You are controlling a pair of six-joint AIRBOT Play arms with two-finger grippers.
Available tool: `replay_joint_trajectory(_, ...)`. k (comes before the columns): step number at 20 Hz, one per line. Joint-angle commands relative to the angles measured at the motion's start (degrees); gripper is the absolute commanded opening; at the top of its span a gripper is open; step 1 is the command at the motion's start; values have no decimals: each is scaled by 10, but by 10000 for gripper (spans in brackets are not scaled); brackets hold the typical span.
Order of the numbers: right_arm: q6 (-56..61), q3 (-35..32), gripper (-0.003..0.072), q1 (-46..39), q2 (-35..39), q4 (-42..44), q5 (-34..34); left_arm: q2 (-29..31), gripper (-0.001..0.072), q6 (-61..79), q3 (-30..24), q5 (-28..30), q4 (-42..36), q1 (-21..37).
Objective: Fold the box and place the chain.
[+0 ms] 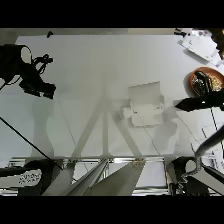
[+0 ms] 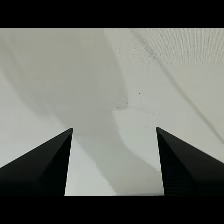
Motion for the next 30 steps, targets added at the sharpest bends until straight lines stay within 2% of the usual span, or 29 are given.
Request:
replay_joint_trajectory(1, 15, -92, 12, 60, 84, 76, -53, 0, 577, 74, 0, 2, 1, 0)
replay_joint_trajectory(4, 72, -147, 12, 106, 117, 62, -99, 0, 577, 82, 0, 4, 1, 0)
replay_joint_trajectory(6, 94, -172, 12, 147, 117, 61, -115, 0, 577, 149, 0, 26, 1, 1)
replay_joint_trajectory(11, 169, -187, 13, 271, 117, 49, -191, 0, 577, 154, 0, 28, -18, 0)
replay_joint_trajectory(14, 183, -187, 14, 304, 117, 49, -213, 0, 577, 163, 0, 40, -122, 1)
replay_joint_trajectory(18, 186, -187, 14, 307, 117, 49, -206, -1, 577, 333, 0, -2, -371, 0)
replay_joint_trajectory(20, 197, -187, 14, 307, 117, 50, -206, -1, 577, 393, 0, -25, -461, 0)
replay_joint_trajectory(21, 197, -187, 14, 307, 117, 49, -206, -1, 577, 409, 0, -28, -481, -1)
replay_joint_trajectory(30, 197, -187, 15, 307, 117, 49, -207, -1, 574, 403, 0, -17, -499, -5)
